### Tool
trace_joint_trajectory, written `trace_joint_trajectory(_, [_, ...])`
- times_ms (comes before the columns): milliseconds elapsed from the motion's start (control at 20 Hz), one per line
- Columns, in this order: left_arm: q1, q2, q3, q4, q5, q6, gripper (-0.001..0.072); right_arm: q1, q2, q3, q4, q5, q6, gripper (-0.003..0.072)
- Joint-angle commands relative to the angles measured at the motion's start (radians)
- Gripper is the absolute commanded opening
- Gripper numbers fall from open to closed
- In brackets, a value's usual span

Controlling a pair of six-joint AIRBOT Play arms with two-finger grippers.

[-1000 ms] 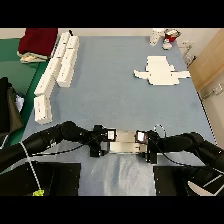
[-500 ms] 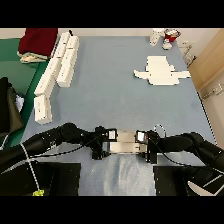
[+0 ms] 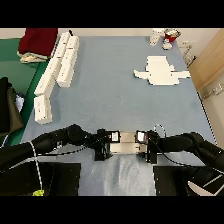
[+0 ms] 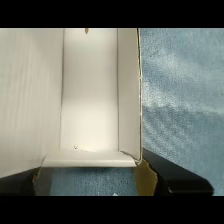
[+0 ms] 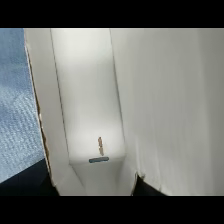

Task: Fold the box.

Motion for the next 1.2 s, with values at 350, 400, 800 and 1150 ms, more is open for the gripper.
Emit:
trace_joint_trajectory(350, [-0.004,-0.007,-0.006,-0.007,0.022,0.03,0.0522,0.0,0.001,0.001,0.0,0.0,0.0,0.0528])
trace_joint_trajectory(400, [-0.004,-0.007,-0.006,-0.007,0.022,0.034,0.0521,0.0,0.001,0.001,0.0,0.0,0.0,0.0528])
trace_joint_trajectory(800, [-0.004,-0.007,-0.008,-0.006,0.021,0.03,0.0523,0.0,0.001,0.001,0.0,0.0,0.0,0.0528])
trace_joint_trajectory(1150, [-0.004,-0.007,-0.008,-0.006,0.021,0.03,0.0523,0.0,0.001,0.001,0.0,0.0,0.0,0.0528])
